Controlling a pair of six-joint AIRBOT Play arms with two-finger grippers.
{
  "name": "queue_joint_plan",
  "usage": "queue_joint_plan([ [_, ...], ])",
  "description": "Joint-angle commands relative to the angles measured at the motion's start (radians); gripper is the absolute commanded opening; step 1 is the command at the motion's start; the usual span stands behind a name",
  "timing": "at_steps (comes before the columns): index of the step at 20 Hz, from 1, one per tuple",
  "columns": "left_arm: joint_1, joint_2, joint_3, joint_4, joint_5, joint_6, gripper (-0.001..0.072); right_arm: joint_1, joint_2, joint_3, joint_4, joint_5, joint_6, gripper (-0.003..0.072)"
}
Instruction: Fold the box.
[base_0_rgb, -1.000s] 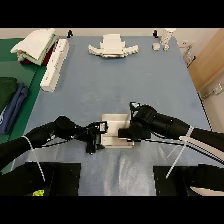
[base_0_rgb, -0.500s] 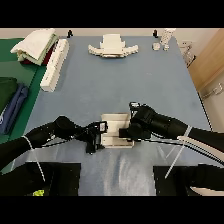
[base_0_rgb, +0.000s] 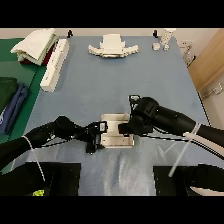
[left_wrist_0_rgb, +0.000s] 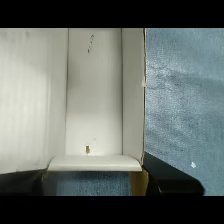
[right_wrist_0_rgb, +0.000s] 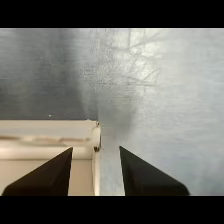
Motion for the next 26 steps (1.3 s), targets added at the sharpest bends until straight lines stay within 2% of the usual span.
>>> queue_joint_plan([
  [1,0.000,-0.001,0.001,0.000,0.000,0.000,0.0475,0.000,0.070,0.068,-0.027,-0.119,-0.067,0.0442],
  [2,0.000,-0.001,0.001,0.000,0.000,0.000,0.0475,-0.003,0.097,0.071,-0.057,-0.140,-0.085,0.0359],
  [3,0.000,-0.001,0.001,0.000,0.000,0.000,0.0475,-0.017,0.118,0.068,-0.111,-0.183,-0.103,0.0175],
  [4,0.000,-0.001,0.001,0.000,0.000,0.000,0.0475,-0.041,0.123,0.067,-0.169,-0.229,-0.126,0.0052],
  [5,0.000,-0.001,0.001,0.000,0.000,0.000,0.0475,-0.092,0.122,0.060,-0.200,-0.253,-0.174,0.0001],
  [7,0.000,-0.001,0.001,0.000,0.000,0.000,0.0476,-0.229,0.101,0.027,-0.180,-0.187,-0.292,0.0001],
  [9,0.000,-0.001,0.001,0.000,0.000,0.000,0.0476,-0.398,0.049,0.005,-0.039,-0.045,-0.447,0.0000],
  [11,0.000,-0.001,0.001,0.000,0.000,0.000,0.0475,-0.583,-0.038,0.005,0.302,0.078,-0.678,0.0000],
  [12,0.000,-0.001,0.001,0.000,0.000,0.000,0.0475,-0.671,-0.088,0.005,0.537,0.100,-0.832,0.0000],
  [14,0.000,-0.001,0.001,0.000,0.000,0.000,0.0475,-0.795,-0.186,0.019,0.917,0.046,-1.106,0.0000],
  [15,0.000,-0.001,0.001,0.000,0.000,0.000,0.0475,-0.833,-0.237,0.039,1.031,-0.026,-1.190,0.0000],
  [18,0.000,-0.001,0.001,0.000,0.000,0.000,0.0476,-0.835,-0.336,0.090,1.091,-0.216,-1.281,0.0000],
  [26,0.000,-0.001,0.001,0.000,0.000,0.000,0.0475,-0.642,-0.341,0.087,1.065,-0.309,-1.440,0.0001],
])
